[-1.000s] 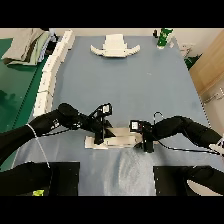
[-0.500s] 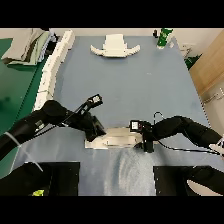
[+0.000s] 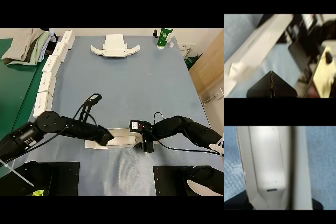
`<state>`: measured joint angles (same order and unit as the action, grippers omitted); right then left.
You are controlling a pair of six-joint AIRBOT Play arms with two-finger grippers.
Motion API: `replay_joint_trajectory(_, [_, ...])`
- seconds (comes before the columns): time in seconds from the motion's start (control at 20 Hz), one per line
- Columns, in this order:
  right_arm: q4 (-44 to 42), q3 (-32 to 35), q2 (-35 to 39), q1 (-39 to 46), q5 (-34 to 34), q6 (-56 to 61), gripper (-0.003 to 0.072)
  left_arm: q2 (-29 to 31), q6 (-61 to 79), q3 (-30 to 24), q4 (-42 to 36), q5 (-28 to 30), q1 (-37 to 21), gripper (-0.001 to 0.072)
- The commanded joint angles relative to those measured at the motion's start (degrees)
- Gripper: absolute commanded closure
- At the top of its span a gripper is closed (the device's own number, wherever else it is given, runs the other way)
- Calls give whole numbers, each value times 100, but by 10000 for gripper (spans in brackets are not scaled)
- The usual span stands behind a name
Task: Fold the box.
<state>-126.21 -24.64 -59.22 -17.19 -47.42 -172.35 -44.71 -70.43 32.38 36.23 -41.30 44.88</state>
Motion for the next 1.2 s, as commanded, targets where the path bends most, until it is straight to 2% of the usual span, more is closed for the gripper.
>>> replay_joint_trajectory(0.0, [0, 0, -2, -4, 0, 0, 180, -557, -988, 22, -195, 2295, 592, 698])
replay_joint_trajectory(0.25, [0, -4, -4, -4, 2, 0, 180, -1591, -1316, 199, -197, 2398, -57, 699])
replay_joint_trajectory(0.45, [0, -2, -4, -4, 2, 0, 180, -2253, -1622, 387, -197, 1434, -463, 699])
replay_joint_trajectory(0.7, [0, -4, -2, -4, 0, 0, 181, -2706, -1663, 518, -219, 1150, -455, 698])
replay_joint_trajectory(0.95, [0, -4, -2, -4, 0, 0, 180, -2728, -1239, 664, -236, 1156, -476, 698])
replay_joint_trajectory(1.05, [0, -4, -4, -4, 2, 0, 180, -2476, -929, 911, -125, 791, -673, 699])
replay_joint_trajectory(1.15, [0, -4, -2, -4, 0, 0, 180, -1947, -859, 1113, 271, 258, -981, 699])
